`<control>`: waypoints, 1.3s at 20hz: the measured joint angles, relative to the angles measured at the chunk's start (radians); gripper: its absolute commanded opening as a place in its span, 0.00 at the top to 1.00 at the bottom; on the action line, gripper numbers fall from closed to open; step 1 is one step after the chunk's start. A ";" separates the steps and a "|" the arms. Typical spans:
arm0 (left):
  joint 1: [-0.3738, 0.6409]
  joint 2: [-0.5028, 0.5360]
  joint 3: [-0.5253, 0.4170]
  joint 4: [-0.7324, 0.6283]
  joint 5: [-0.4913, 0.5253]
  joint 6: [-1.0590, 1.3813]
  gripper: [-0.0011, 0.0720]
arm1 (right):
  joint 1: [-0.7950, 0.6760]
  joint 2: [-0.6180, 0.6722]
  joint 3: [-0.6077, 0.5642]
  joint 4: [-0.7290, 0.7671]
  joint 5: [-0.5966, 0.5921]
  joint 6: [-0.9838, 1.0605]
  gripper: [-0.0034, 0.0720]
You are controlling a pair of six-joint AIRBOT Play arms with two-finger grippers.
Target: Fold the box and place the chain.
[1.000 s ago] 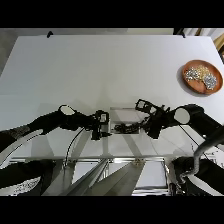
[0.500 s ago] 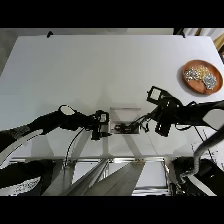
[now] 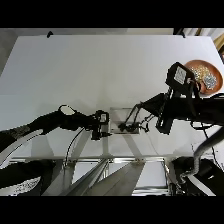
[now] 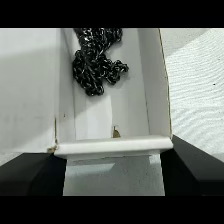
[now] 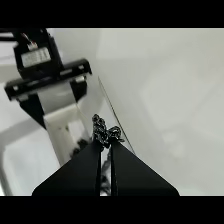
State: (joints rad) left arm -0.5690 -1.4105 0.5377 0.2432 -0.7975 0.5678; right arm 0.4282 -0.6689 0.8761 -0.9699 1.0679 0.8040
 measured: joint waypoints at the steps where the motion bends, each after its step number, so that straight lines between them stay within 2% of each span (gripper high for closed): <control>1: 0.000 0.000 0.000 0.000 0.000 0.000 0.78 | 0.006 -0.010 0.002 0.018 -0.003 -0.001 0.94; 5: 0.000 0.000 0.000 0.000 0.000 0.000 0.78 | 0.077 -0.089 0.006 0.028 -0.001 -0.016 0.94; 12: 0.000 0.000 0.000 0.000 0.000 0.000 0.78 | 0.155 -0.325 0.000 -0.040 0.062 0.004 0.93; 15: 0.000 0.000 0.000 0.000 0.000 0.000 0.78 | 0.161 -0.419 -0.016 -0.010 0.060 0.008 0.86; 16: 0.000 0.000 0.000 0.000 0.000 0.000 0.78 | 0.162 -0.444 -0.021 -0.002 0.053 0.008 0.79; 17: 0.000 0.000 0.000 0.000 0.000 0.000 0.78 | 0.163 -0.464 -0.025 0.005 0.050 0.009 0.78; 20: 0.000 0.000 0.000 0.000 0.000 0.000 0.78 | 0.164 -0.506 -0.032 0.016 0.041 0.011 0.69; 23: 0.000 0.000 0.000 0.000 0.000 0.000 0.78 | 0.164 -0.517 -0.033 0.019 0.045 0.011 0.69; 26: 0.000 0.000 0.000 0.000 0.000 0.000 0.78 | 0.146 -0.475 -0.026 -0.031 0.098 0.021 0.69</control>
State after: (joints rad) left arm -0.5690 -1.4105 0.5377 0.2432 -0.7975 0.5678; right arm 0.5739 -1.1439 0.8497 -1.0004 1.1660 0.8246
